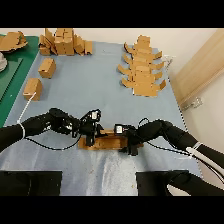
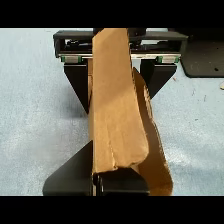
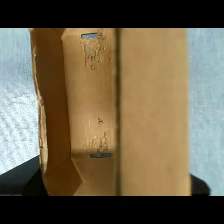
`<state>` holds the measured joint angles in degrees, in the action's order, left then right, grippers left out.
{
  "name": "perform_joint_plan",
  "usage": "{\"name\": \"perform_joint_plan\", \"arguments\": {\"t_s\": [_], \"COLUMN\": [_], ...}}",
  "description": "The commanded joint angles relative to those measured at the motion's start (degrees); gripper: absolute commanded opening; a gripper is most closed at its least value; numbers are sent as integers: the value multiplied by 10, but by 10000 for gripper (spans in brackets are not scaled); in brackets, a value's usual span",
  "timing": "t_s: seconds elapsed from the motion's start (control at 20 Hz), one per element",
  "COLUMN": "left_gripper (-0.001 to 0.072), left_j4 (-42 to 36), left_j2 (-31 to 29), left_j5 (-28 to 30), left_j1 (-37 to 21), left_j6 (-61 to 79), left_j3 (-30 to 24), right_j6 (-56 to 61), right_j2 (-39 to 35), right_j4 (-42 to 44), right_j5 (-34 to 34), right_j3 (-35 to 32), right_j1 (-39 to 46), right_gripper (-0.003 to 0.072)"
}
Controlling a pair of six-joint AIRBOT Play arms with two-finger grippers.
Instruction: Fold the box.
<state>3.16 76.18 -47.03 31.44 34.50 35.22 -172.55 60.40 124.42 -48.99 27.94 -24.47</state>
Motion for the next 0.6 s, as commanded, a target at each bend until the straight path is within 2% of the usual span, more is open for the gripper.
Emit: {"name": "perform_joint_plan", "arguments": {"t_s": [0.0,0.15,0.25,0.55], "left_gripper": [15,15,15,15], "left_j4": [0,0,0,0], "left_j2": [0,0,0,0], "left_j5": [0,0,0,0], "left_j1": [0,0,0,0], "left_j6": [0,0,0,0], "left_j3": [0,0,0,0], "right_j6": [0,0,0,0], "right_j2": [1,-3,-8,-1], "right_j4": [-6,-7,-10,-21], "right_j5": [7,2,-3,1], "right_j3": [2,7,7,7], "right_j1": [-3,-3,-2,-2], "right_gripper": [699,689,538,536]}}
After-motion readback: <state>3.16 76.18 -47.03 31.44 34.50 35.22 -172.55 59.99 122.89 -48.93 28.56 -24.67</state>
